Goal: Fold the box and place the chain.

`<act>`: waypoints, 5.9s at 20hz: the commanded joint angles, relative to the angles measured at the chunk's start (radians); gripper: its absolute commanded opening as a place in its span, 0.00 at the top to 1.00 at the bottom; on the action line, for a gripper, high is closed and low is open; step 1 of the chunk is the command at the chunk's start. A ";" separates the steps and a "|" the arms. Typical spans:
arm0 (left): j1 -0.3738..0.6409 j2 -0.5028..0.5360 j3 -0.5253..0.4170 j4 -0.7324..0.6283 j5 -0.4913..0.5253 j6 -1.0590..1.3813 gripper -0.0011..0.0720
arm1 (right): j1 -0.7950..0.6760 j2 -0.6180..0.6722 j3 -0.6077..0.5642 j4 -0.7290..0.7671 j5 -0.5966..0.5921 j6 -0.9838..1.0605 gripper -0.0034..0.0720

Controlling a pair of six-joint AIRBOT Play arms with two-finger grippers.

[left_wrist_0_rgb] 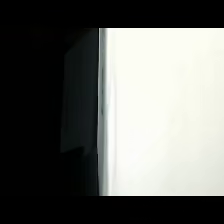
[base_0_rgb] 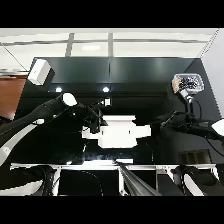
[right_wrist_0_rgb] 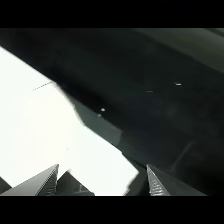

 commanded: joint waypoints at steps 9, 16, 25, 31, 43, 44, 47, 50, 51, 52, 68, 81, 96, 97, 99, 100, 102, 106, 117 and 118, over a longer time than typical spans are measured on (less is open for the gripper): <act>-0.001 0.000 -0.041 0.002 0.054 0.039 0.95 | 0.391 -0.003 -0.174 -0.122 -0.288 -0.195 0.11; -0.001 0.000 -0.041 0.002 0.054 0.039 0.95 | 0.566 -0.059 -0.190 -0.177 -0.344 -0.272 0.11; -0.001 0.000 -0.041 0.002 0.054 0.039 0.95 | 0.669 -0.192 -0.179 -0.008 -0.538 -0.368 0.11; -0.001 0.000 -0.041 0.002 0.054 0.039 0.95 | 0.665 -0.223 -0.084 -0.024 -0.516 -0.418 0.11; -0.001 0.000 -0.041 0.001 0.049 0.039 0.95 | 0.445 -0.273 0.021 0.092 -0.290 -0.626 0.11; -0.001 0.000 -0.041 0.001 0.049 0.039 0.95 | 0.445 -0.299 0.021 0.105 -0.304 -0.650 0.11; -0.001 0.000 -0.041 0.001 0.045 0.039 0.95 | 0.444 -0.332 0.022 0.137 -0.392 -0.707 0.11; -0.001 0.000 -0.041 0.001 0.042 0.039 0.95 | 0.436 -0.332 0.022 0.139 -0.380 -0.715 0.11; -0.001 0.000 -0.041 0.002 0.042 0.039 0.95 | 0.433 -0.332 0.022 0.142 -0.379 -0.729 0.11; -0.001 0.000 -0.041 0.002 0.042 0.039 0.95 | 0.432 -0.332 0.022 0.149 -0.380 -0.732 0.11; -0.001 0.000 -0.041 0.002 0.042 0.039 0.95 | 0.403 -0.358 0.022 0.243 -0.303 -0.774 0.11; -0.001 0.040 -0.040 0.074 0.032 0.047 0.95 | 0.403 -0.366 0.022 0.241 -0.334 -0.784 0.11; -0.026 0.040 -0.040 0.092 0.042 0.092 0.95 | 0.403 -0.366 0.022 0.242 -0.360 -0.783 0.11; -0.026 0.040 -0.040 0.092 0.043 0.092 0.96 | 0.403 -0.366 0.022 0.241 -0.360 -0.782 0.11; -0.026 0.040 -0.040 0.092 0.042 0.092 0.95 | 0.400 -0.365 0.022 0.242 -0.362 -0.782 0.11; -0.026 0.040 -0.040 0.092 0.042 0.091 0.95 | 0.396 -0.365 0.022 0.241 -0.356 -0.782 0.11; -0.026 0.040 -0.040 0.092 0.042 0.091 0.95 | 0.389 -0.365 0.022 0.243 -0.341 -0.783 0.11; -0.026 0.040 -0.040 0.092 0.042 0.091 0.95 | 0.389 -0.366 0.021 0.244 -0.243 -0.794 0.11; -0.026 0.039 -0.040 0.091 0.042 0.089 0.95 | 0.455 -0.472 0.021 0.215 -0.246 -0.866 0.11; -0.026 0.039 -0.040 0.091 0.042 0.089 0.95 | 0.460 -0.486 0.021 0.207 -0.258 -0.866 0.11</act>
